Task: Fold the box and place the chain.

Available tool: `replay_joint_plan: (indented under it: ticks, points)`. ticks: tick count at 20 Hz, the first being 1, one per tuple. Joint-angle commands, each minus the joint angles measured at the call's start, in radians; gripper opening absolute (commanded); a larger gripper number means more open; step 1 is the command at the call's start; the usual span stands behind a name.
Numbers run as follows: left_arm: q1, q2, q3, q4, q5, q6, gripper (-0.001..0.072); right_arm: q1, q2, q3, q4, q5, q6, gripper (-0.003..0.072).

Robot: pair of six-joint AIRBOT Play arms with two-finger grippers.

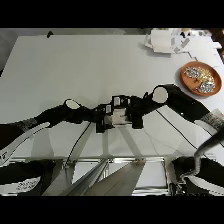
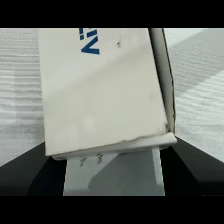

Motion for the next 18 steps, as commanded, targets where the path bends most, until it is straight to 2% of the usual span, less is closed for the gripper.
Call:
replay_joint_plan:
  ticks: [1,9,10,11,12,18]
  points:
    - [0.0,0.001,0.0,-0.005,0.008,-0.004,0.0136,0.0,0.002,-0.006,0.029,0.027,-0.001,0.0241]
    - [0.0,0.001,0.0,-0.005,0.008,-0.004,0.0136,0.0,0.023,-0.006,0.094,0.032,-0.02,0.0237]
    - [0.0,0.001,0.0,-0.005,0.008,-0.004,0.0136,0.0,0.023,-0.006,0.094,0.037,-0.02,0.0181]
    - [0.0,0.001,0.0,-0.005,0.008,-0.004,0.0136,0.0,0.023,-0.006,0.094,0.048,-0.021,0.007]
    - [0.0,0.001,0.0,-0.005,0.008,-0.004,0.0136,0.0,0.023,-0.006,0.092,0.053,-0.02,0.0018]
    - [0.0,0.001,0.0,-0.005,0.008,-0.004,0.0136,0.0,0.006,-0.006,0.086,0.011,-0.019,0.0018]
